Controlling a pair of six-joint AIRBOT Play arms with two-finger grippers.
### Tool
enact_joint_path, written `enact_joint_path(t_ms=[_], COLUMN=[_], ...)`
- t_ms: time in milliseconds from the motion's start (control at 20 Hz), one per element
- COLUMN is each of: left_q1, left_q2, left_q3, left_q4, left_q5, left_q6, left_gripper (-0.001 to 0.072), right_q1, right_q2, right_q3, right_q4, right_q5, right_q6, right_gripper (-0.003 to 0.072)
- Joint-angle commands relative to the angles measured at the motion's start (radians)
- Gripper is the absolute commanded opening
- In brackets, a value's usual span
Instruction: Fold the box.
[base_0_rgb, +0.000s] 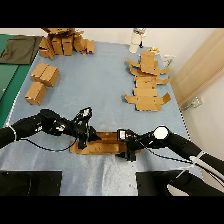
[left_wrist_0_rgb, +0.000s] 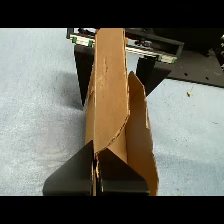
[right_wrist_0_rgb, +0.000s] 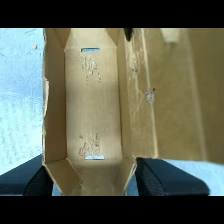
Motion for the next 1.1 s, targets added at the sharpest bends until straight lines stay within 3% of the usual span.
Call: enact_joint_path(t_ms=[0, 950, 1050], left_q1=[0.000, 0.000, 0.000], left_q2=[0.000, 0.000, 0.000], left_q3=[0.001, 0.001, 0.001], left_q4=[0.000, 0.000, 0.000], left_q5=[0.000, 0.000, 0.000], left_q6=[0.000, 0.000, 0.000], left_gripper=[0.0012, 0.0012, 0.0012], right_q1=[0.001, 0.008, 0.025], right_q2=[-0.012, -0.031, -0.030], right_q3=[0.001, 0.001, 0.001], right_q4=[0.008, 0.006, 0.002], right_q5=[0.001, -0.002, -0.003], right_q6=[-0.008, -0.032, -0.032], right_gripper=[0.0720, 0.0709, 0.0617])
